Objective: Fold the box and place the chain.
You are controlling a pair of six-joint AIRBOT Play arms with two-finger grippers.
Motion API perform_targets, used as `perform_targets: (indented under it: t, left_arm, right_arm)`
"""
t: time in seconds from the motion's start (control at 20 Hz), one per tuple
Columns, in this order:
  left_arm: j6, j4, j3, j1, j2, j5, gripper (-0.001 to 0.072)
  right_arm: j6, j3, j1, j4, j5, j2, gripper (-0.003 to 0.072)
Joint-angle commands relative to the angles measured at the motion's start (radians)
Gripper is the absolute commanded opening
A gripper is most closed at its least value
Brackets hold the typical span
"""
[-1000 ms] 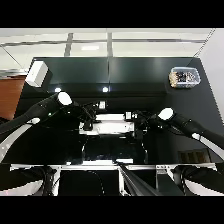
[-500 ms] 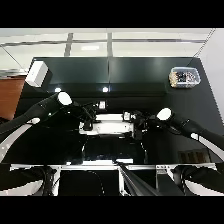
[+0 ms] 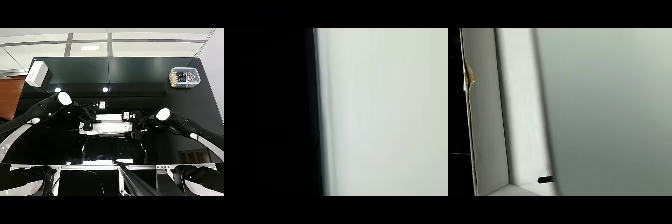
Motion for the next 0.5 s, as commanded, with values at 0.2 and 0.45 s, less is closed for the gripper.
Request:
perform_targets:
  t: [0.2,0.45]
  left_arm:
    - [0.0,0.0,0.001,0.001,0.0,0.001,0.0026]
    - [0.0,0.0,0.001,0.001,0.0,0.001,0.0028]
  right_arm:
    - [0.003,0.001,0.001,-0.005,-0.001,-0.001,0.0597]
    - [0.003,0.001,0.001,-0.005,-0.001,-0.001,0.0461]
